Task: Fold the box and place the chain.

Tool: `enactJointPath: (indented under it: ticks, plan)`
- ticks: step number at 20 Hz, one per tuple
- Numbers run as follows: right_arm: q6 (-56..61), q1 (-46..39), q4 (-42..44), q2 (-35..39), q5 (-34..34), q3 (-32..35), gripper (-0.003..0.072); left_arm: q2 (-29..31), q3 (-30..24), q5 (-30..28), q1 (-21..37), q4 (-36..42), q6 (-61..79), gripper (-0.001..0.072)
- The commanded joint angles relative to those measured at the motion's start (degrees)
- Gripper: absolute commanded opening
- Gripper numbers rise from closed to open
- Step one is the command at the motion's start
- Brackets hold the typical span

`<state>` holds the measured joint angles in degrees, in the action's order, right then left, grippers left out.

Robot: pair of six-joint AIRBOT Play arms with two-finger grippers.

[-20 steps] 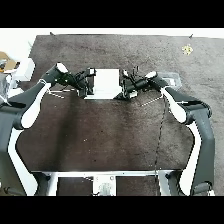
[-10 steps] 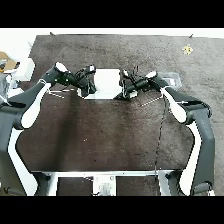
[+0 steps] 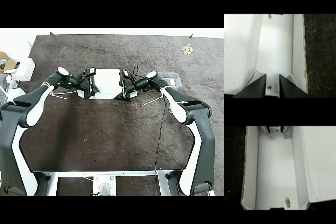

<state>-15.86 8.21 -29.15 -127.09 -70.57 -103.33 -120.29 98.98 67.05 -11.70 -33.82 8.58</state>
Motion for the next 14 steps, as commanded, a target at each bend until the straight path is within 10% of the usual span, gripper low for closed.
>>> enactJointPath:
  ticks: [1, 5, 7, 14]
  plan:
    - [0.04, 0.04, 0.02, 0.02, 0.0, -0.02, 0.0445, -0.55, 0.0, 0.07, -0.02, 2.16, 0.94, 0.0192]
    - [0.04, 0.04, 0.02, 0.02, 0.0, -0.02, 0.0445, -0.55, 0.0, 1.4, -0.02, 2.1, 0.98, 0.0201]
    - [0.02, 0.04, 0.02, 0.04, 0.0, -0.02, 0.0445, -0.55, 0.0, 1.46, -0.02, 1.92, 0.79, 0.0679]
    - [0.04, 0.04, 0.02, 0.02, 0.0, -0.02, 0.0445, -0.55, 0.02, 0.87, 0.04, 1.95, 0.46, 0.0711]
